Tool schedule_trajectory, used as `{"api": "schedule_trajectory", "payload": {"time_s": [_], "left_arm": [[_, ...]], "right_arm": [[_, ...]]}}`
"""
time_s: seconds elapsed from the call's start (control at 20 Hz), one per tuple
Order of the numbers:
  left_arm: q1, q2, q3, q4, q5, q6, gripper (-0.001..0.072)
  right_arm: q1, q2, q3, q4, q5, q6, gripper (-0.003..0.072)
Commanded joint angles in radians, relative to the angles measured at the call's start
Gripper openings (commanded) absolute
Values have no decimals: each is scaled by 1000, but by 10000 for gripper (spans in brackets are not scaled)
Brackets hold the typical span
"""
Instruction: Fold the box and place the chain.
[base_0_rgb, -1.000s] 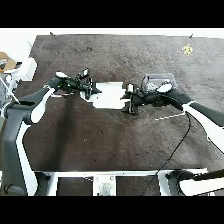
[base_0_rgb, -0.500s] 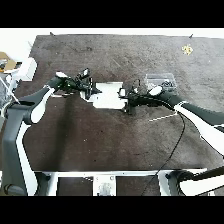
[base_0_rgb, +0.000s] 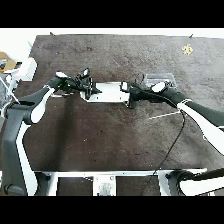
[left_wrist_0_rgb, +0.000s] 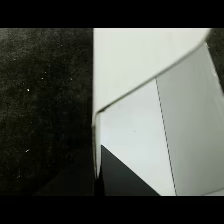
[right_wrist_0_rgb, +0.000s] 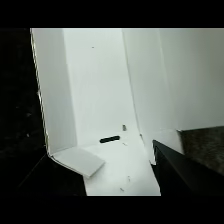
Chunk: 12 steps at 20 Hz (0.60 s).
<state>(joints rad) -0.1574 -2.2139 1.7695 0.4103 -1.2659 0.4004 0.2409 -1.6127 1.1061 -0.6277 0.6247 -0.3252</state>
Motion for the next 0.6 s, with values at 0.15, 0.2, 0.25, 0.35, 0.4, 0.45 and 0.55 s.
{"api": "schedule_trajectory", "payload": {"time_s": [0.15, 0.2, 0.25, 0.35, 0.4, 0.45, 0.55], "left_arm": [[1, -1, 0, 0, 2, 0, 11], [1, -1, 0, 0, 2, 0, 11], [1, -1, 0, 0, 2, 0, 11], [1, -1, 0, 0, 2, 0, 11], [1, -1, 0, 0, 2, 0, 11], [1, -1, 0, 0, 2, 0, 11], [1, -1, 0, 0, 2, 0, 11]], "right_arm": [[-55, -50, 121, 4, 167, 22, 676], [-58, -61, 132, 3, 180, 22, 676], [-61, -76, 149, 3, 207, 23, 676], [-71, -114, 185, 8, 234, 23, 677], [-77, -128, 203, 13, 237, 23, 678], [-85, -138, 219, 23, 259, 23, 679], [-98, -162, 248, 28, 335, 24, 684]]}}
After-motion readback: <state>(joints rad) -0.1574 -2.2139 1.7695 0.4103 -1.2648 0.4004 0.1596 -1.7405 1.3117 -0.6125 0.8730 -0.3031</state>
